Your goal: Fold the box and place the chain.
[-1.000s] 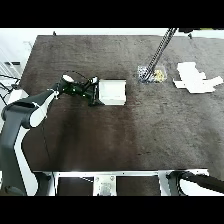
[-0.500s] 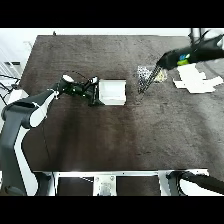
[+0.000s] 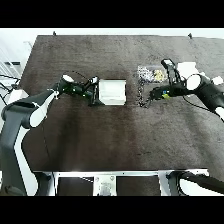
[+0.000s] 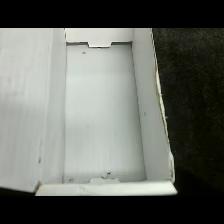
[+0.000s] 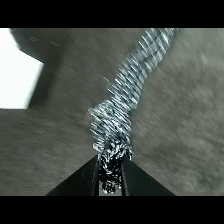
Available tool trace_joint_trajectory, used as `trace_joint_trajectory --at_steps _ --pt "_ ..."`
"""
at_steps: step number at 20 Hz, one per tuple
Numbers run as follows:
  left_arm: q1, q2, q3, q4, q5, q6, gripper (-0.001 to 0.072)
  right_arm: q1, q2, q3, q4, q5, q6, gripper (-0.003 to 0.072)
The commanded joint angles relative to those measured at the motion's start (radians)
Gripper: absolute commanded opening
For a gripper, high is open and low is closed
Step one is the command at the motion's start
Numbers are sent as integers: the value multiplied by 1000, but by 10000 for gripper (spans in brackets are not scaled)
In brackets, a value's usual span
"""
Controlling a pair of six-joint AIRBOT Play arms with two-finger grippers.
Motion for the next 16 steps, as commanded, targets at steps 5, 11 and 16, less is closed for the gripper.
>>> trace_joint_trajectory --at_steps 5,11,16 --pt "0 0 0 0 0 0 350 -58 -3 -54 -23 -43 1 271" --pt "0 0 0 0 0 0 350 -9 -7 -54 0 -67 0 295" --pt "0 0 0 0 0 0 350 42 -116 -36 8 -124 -34 297"
